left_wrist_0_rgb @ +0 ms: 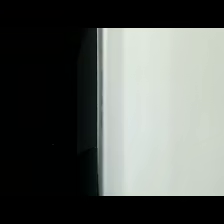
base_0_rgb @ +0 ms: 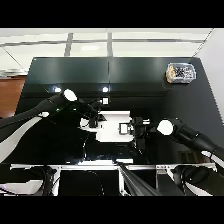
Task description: Fold the box and place the chain.
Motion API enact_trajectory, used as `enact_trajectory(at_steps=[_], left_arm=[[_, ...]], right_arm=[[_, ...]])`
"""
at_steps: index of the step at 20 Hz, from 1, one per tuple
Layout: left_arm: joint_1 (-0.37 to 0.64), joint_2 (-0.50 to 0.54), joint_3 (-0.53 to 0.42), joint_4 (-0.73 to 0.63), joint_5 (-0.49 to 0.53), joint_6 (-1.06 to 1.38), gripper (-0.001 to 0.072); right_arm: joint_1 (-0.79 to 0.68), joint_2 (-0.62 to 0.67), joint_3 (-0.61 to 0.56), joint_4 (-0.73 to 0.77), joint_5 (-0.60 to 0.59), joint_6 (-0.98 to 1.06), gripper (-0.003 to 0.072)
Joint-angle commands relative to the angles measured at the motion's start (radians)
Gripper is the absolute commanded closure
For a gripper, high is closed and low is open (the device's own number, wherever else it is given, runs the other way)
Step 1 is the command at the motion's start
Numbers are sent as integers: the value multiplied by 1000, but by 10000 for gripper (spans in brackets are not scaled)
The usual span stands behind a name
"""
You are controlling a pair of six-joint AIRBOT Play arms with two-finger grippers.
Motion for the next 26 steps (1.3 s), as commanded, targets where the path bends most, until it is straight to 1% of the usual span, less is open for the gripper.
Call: enact_trajectory(at_steps=[1, 5, 7, 9, 12, 13, 16, 17, 18, 20, 22, 24, 26], left_arm=[[0, 0, 1, 2, 0, 0, 682], [0, 0, 1, 2, 0, 0, 683], [0, 0, 1, 2, 0, 0, 683], [0, 0, 1, 2, -1, 0, 682], [0, 0, 1, 2, -1, 0, 683], [0, 0, 1, 2, -1, 0, 683], [0, 0, 1, 2, -1, 0, 683], [0, 0, 1, 2, -1, 0, 683], [-1, 0, 1, 2, -1, 0, 683], [0, 0, 1, 2, -6, 0, 683], [0, 0, 1, 2, -16, 0, 683], [-1, 0, 1, 2, -20, 0, 683], [0, 0, 1, 2, -20, 0, 683]], right_arm=[[6, -17, 0, 2, -4, -3, -24], [6, -41, 0, 0, -13, -3, -24], [6, -41, 0, 0, -71, 12, -24], [2, -22, 7, -3, -146, 85, -23], [-21, 40, 21, -40, -147, 105, -23], [-34, 50, 23, -56, -152, 101, -24], [-93, 49, 32, -39, -148, 66, -23], [-113, 49, 35, -9, -156, 48, -23], [-133, 48, 39, 54, -153, 6, -23], [-179, 45, 39, 248, -117, -140, -24], [-218, 27, 39, 377, -69, -253, -24], [-245, -7, 39, 451, 2, -294, -24], [-242, -49, 38, 453, 61, -295, -23]])
